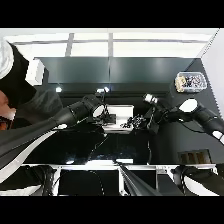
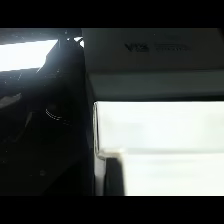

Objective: Fold the box and place the chain.

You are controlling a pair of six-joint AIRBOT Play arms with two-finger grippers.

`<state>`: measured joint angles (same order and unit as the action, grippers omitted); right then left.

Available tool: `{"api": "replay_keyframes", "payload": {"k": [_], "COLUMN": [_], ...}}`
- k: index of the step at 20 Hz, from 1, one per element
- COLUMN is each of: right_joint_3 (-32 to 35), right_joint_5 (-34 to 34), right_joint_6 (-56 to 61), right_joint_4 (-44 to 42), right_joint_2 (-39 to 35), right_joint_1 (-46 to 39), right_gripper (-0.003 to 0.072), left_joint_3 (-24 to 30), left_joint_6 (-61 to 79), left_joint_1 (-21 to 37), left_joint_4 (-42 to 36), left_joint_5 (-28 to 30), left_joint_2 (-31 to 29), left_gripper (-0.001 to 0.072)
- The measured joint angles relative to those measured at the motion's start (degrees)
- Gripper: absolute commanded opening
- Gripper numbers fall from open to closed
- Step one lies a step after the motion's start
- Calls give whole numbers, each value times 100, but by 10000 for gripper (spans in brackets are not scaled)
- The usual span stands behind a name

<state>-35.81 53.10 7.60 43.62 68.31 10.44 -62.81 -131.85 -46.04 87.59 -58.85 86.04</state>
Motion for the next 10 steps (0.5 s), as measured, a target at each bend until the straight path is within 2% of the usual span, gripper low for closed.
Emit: {"api": "replay_keyframes", "payload": {"k": [5,10], "right_joint_3": [98,118], "right_joint_5": [-570,-804], "right_joint_6": [-2046,-2815], "right_joint_4": [-553,-1045], "right_joint_2": [378,634], "right_joint_1": [229,275], "right_gripper": [709,708], "left_joint_3": [0,2], "left_joint_6": [0,0], "left_joint_1": [0,0], "left_joint_4": [0,0], "left_joint_5": [13,17], "left_joint_2": [0,0], "left_gripper": [25,25]}}
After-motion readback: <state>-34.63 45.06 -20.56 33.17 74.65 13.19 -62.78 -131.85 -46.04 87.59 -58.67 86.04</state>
